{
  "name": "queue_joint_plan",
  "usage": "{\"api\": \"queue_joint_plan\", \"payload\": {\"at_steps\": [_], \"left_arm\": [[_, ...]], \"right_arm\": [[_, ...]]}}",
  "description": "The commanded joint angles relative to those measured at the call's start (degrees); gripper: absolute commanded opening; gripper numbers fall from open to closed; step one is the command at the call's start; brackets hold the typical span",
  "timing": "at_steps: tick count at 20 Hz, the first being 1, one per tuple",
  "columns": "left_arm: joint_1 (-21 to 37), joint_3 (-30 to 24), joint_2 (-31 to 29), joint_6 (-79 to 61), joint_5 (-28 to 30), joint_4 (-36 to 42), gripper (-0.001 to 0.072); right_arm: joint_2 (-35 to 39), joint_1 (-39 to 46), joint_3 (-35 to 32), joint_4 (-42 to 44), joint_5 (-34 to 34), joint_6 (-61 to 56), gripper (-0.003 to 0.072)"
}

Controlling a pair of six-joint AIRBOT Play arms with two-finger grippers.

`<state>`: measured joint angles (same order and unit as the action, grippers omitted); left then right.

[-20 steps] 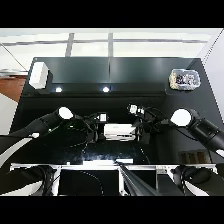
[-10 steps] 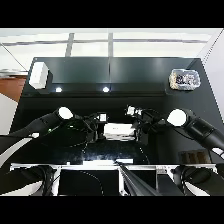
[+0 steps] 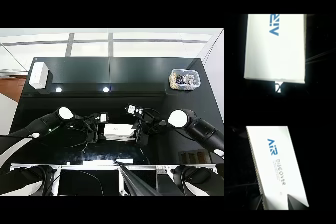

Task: Fold the box and place the chain.

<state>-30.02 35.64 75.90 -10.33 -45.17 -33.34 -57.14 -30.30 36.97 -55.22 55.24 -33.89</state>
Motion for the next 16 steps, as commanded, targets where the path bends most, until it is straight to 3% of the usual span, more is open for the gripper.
{"api": "queue_joint_plan", "payload": {"at_steps": [1, 6, 7, 9, 12, 16], "left_arm": [[0.02, 0.02, 0.02, 0.04, 0.09, 0.00, 0.0350], [0.02, 0.02, 0.02, 0.04, 0.09, 0.00, 0.0350], [0.02, 0.02, 0.02, 0.04, 0.09, 0.00, 0.0350], [0.02, 0.02, 0.02, 0.04, 0.07, 0.00, 0.0350], [0.02, 0.02, 0.02, 0.04, 0.02, 0.00, 0.0350], [0.02, 0.02, 0.02, 0.04, 0.04, 0.00, 0.0350]], "right_arm": [[1.84, -0.04, 0.04, 0.07, -0.02, -2.82, 0.0384], [3.23, -0.04, 0.04, 0.11, -0.02, -7.96, 0.0365], [3.69, 0.00, 0.17, 0.11, 0.07, -12.39, 0.0325], [4.63, 1.11, 0.28, 0.22, 1.31, -23.10, 0.0026], [4.59, 3.98, -0.13, 7.08, 5.40, -33.42, 0.0029], [1.44, 4.15, -3.37, 25.38, 1.92, -33.35, 0.0029]]}}
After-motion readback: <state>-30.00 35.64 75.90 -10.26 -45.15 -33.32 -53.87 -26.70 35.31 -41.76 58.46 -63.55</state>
